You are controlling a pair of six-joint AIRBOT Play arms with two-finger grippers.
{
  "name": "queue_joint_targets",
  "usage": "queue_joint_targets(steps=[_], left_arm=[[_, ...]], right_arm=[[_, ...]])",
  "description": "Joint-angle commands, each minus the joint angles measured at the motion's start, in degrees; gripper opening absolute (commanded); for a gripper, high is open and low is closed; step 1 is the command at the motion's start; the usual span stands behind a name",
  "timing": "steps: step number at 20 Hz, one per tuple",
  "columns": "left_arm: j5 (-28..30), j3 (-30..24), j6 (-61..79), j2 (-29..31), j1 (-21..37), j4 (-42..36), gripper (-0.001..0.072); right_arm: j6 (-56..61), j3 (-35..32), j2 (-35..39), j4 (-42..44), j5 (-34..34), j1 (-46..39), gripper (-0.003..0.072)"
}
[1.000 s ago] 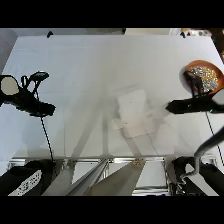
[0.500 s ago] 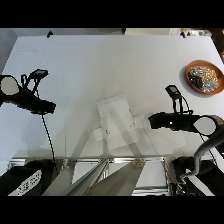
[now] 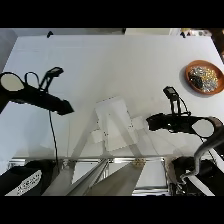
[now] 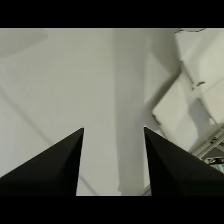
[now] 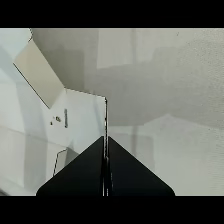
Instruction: Fold the box and place the chain.
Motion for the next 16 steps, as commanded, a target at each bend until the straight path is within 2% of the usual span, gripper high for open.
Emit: queue_joint_targets(steps=[1, 2, 6, 8, 9, 11, 14, 16], left_arm=[[0.11, -1.9, 14.67, -4.85, -1.79, -15.56, 0.0543], [0.17, -2.56, 16.37, -6.56, -2.58, -16.52, 0.0579], [1.88, -3.96, 20.57, -14.23, -6.47, -20.13, 0.0579], [5.99, -3.96, 21.81, -17.62, -8.46, -22.03, 0.0583], [8.44, -3.96, 21.9, -19.02, -9.29, -22.47, 0.0632], [11.43, -3.96, 22.82, -20.85, -10.51, -23.98, 0.0652], [11.39, -3.96, 28.04, -22.56, -12.0, -31.26, 0.0649], [11.41, -3.96, 30.77, -23.28, -13.4, -32.81, 0.0649]], right_arm=[[0.11, -0.02, 0.04, 0.0, -0.11, 0.11, 0.0021], [0.11, -0.02, 0.04, 0.0, -0.11, 0.11, 0.0021], [0.11, -0.02, 0.04, 0.02, -0.11, 0.11, 0.0021], [0.13, -0.02, 0.04, 0.04, -0.11, 0.11, 0.0021], [0.13, -0.02, 0.04, 0.07, -0.07, 0.11, 0.0021], [0.13, -0.02, 0.04, 0.07, 0.02, 0.11, 0.0021], [0.11, -0.02, 0.04, 0.07, 0.02, 0.11, 0.0021], [0.13, -0.02, 0.04, 0.07, 0.02, 0.11, 0.0021]])
